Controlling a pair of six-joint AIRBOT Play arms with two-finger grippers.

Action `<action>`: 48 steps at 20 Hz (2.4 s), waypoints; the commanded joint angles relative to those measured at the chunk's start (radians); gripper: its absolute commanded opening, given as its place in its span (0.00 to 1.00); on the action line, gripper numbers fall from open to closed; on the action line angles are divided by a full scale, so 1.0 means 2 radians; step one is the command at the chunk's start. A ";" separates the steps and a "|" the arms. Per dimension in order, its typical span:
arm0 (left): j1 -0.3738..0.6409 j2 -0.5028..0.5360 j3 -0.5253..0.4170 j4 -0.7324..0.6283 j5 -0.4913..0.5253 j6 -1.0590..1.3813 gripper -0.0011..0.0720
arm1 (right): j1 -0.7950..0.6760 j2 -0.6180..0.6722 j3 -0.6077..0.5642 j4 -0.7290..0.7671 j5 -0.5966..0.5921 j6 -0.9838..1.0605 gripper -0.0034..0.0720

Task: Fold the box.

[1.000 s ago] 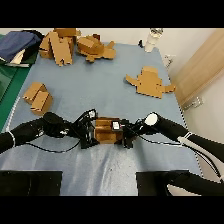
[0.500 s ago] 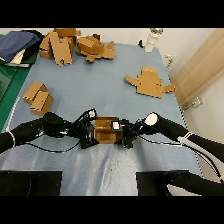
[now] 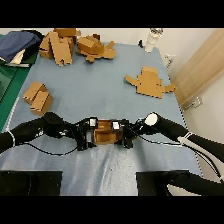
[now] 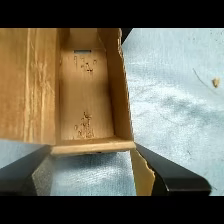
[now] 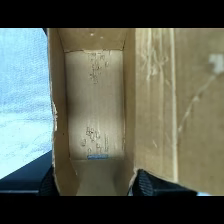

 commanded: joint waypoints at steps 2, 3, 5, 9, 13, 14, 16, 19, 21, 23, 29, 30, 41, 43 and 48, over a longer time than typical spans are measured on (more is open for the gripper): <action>0.000 -0.002 0.001 -0.017 -0.003 0.028 0.96 | 0.000 0.000 0.000 0.001 0.000 0.001 0.69; 0.000 -0.003 0.002 -0.017 -0.002 0.028 0.96 | 0.000 0.000 0.000 0.001 0.000 0.001 0.69; 0.000 -0.006 0.004 -0.018 -0.002 0.027 0.96 | 0.000 0.000 0.000 0.001 0.000 0.001 0.69; -0.005 -0.007 0.006 -0.017 0.003 0.026 0.96 | 0.000 0.000 0.000 0.001 0.000 0.001 0.69; -0.043 -0.009 0.006 0.006 0.058 0.005 0.96 | 0.000 0.000 0.000 0.001 0.000 0.001 0.69; -0.049 -0.009 0.006 0.017 0.060 0.000 0.96 | 0.000 0.000 0.000 0.001 0.000 0.001 0.69; -0.050 -0.009 0.006 0.022 0.060 -0.013 0.96 | 0.000 0.000 0.000 0.001 0.000 0.001 0.69; -0.049 -0.008 0.006 0.024 0.064 -0.027 0.96 | 0.000 0.000 0.000 0.001 0.000 0.001 0.69; -0.049 -0.008 0.006 0.024 0.068 -0.031 0.77 | 0.000 0.000 0.000 0.001 0.000 0.001 0.69; -0.049 -0.008 0.006 0.026 0.067 -0.032 0.57 | 0.000 0.000 0.000 0.001 0.000 0.001 0.69; -0.049 -0.008 0.006 0.026 0.086 -0.036 0.33 | 0.000 0.002 0.000 0.001 0.005 0.013 0.69; -0.049 -0.008 0.006 0.026 0.086 -0.040 0.33 | 0.000 0.005 0.000 -0.001 0.008 0.041 0.69; -0.049 -0.008 0.006 0.026 0.084 -0.040 0.33 | 0.000 0.065 0.007 -0.117 0.049 0.196 0.69; -0.049 -0.008 0.006 0.026 0.085 -0.040 0.33 | 0.000 0.072 0.007 -0.117 0.058 0.228 0.69; -0.049 -0.008 0.006 0.021 0.084 -0.040 0.33 | 0.000 0.114 0.007 -0.137 0.060 0.347 0.69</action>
